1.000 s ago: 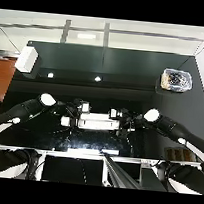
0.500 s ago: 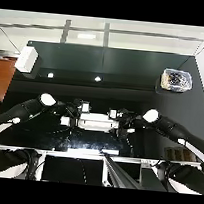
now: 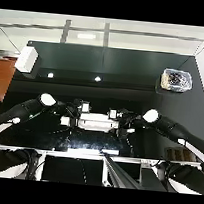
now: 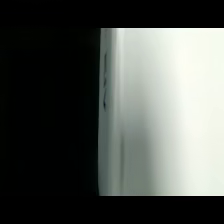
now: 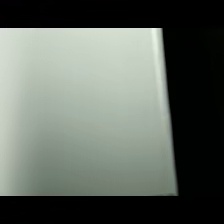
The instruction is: Fold the box and place the chain.
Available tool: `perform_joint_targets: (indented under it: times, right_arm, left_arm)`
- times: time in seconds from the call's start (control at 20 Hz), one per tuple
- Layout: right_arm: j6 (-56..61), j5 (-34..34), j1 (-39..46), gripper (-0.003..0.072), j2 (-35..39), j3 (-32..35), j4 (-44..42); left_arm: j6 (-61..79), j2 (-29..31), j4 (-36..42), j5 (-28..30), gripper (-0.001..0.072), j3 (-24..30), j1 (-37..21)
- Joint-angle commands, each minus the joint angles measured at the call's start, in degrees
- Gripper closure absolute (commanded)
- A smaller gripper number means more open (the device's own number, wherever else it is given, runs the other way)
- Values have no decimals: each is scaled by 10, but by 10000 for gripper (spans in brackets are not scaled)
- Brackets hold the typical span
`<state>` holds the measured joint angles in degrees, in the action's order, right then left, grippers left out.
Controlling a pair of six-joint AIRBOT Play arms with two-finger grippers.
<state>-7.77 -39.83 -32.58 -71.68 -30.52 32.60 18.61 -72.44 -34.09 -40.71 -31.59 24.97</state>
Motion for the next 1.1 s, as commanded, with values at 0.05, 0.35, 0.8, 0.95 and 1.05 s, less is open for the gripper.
perform_joint_targets:
  times: [0.05, 0.35, 0.8, 0.95, 1.05]
  right_arm:
    - [0, 0, 0, 215, 0, 0, 0]
    - [0, 0, 0, 215, 0, 0, 0]
    - [0, 0, -1, 215, 0, 0, 0]
    - [0, 0, -1, 216, 0, 0, 0]
    - [0, 0, -1, 216, 0, 0, 1]
  left_arm:
    - [0, 0, 0, 0, 671, 0, 0]
    - [0, 0, 0, 6, 407, 0, -1]
    - [-49, 72, -2, 13, 127, 0, -56]
    - [-88, 123, -24, 13, 127, 0, -92]
    - [-116, 162, -30, 10, 129, 0, -111]
